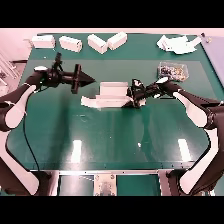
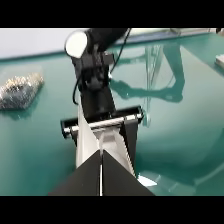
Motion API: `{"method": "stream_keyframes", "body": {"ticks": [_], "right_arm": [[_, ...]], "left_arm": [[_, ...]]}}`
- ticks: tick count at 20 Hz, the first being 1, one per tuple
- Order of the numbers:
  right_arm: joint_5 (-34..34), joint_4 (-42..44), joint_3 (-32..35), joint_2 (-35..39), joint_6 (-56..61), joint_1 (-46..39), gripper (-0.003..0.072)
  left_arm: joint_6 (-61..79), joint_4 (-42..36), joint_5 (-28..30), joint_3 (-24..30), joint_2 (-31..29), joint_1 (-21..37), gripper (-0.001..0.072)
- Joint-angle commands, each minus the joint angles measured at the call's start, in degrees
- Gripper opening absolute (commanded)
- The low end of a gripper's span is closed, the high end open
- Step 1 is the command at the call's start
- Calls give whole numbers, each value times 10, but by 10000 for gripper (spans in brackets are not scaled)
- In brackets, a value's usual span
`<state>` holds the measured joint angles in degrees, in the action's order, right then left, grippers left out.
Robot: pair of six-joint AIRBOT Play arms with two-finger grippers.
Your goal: Fold the box and place the chain.
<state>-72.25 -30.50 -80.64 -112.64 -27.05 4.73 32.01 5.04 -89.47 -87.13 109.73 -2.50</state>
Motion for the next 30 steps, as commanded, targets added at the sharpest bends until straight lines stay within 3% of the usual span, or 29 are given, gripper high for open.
{"method": "stream_keyframes", "body": {"ticks": [1, 10, 15, 20, 30], "right_arm": [[0, 0, 0, 0, 0, 0, 335], [0, 0, 0, 0, 0, 0, 335], [0, 0, 0, 0, 0, 0, 335], [0, 0, 0, 0, 0, 0, 335], [0, 0, 0, 0, 0, 0, 335]], "left_arm": [[0, 37, 92, 31, -4, -30, 15], [-57, 27, 273, 44, -3, -71, 15], [-80, 21, 327, 44, -2, -78, 16], [-83, 81, 360, 44, 0, -108, 17], [-96, 119, 387, 44, 15, -110, 19]]}}
